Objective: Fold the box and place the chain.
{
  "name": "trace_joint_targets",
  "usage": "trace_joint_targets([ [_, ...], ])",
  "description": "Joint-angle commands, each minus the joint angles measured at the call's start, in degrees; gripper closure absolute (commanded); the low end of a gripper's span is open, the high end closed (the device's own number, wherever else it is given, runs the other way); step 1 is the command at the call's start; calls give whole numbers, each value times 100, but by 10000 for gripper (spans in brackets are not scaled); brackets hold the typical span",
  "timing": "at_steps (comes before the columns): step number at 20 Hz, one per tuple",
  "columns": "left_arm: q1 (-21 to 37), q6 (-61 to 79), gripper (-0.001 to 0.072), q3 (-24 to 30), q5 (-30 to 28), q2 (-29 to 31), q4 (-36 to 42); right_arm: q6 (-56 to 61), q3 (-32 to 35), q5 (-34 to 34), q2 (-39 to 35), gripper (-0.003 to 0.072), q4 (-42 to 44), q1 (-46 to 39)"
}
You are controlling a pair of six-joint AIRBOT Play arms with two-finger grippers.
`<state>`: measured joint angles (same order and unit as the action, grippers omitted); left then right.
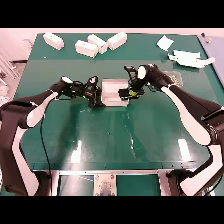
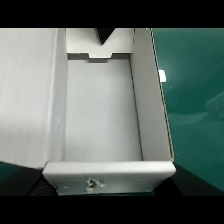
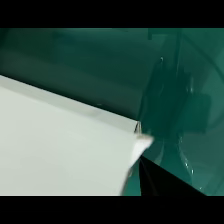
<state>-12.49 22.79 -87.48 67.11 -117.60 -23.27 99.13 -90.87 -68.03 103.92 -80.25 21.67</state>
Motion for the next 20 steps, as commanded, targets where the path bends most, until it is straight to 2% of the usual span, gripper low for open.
trace_joint_targets([
  [1,4,-2,241,0,-9,-2,15,219,-223,-109,170,293,-103,68],
  [6,4,-2,241,0,-9,-2,15,293,-553,-153,367,296,-96,302],
  [10,4,-2,241,0,-9,-2,15,435,-592,-570,507,313,-236,350],
  [13,4,-2,241,0,-11,-2,15,439,-702,-573,575,334,-232,365],
  [17,4,-2,241,0,-13,-2,13,442,-866,-573,608,415,-234,431],
  [20,4,0,241,0,-13,-2,15,549,-866,-581,673,552,-232,435],
])
